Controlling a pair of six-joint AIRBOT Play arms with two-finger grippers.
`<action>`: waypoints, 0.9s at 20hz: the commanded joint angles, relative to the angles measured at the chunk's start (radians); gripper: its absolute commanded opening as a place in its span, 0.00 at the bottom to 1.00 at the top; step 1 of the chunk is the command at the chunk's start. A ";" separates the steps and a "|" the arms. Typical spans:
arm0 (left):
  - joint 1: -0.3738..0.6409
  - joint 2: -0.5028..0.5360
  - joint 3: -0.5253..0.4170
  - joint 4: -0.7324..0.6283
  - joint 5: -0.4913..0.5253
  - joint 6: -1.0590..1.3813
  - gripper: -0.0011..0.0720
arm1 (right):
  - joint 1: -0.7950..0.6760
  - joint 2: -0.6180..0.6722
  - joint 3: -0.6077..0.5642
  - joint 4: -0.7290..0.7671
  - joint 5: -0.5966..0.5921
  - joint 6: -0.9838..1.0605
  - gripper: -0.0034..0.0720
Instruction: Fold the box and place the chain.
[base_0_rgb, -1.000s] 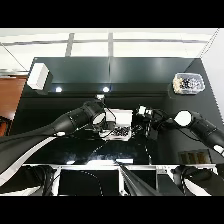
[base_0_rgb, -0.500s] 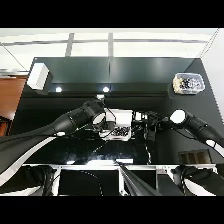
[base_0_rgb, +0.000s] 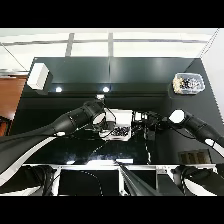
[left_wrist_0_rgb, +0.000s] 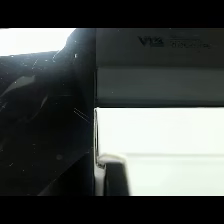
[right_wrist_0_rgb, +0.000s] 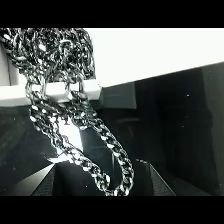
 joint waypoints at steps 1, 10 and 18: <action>0.000 0.000 0.001 0.000 -0.001 0.000 0.05 | 0.000 -0.015 0.000 -0.003 0.011 0.000 0.95; 0.000 0.000 0.001 0.000 -0.001 0.000 0.05 | 0.000 0.027 0.000 -0.005 0.031 0.050 0.06; 0.000 0.000 0.001 0.000 0.000 0.000 0.05 | 0.000 0.287 0.060 -0.008 0.138 0.507 0.06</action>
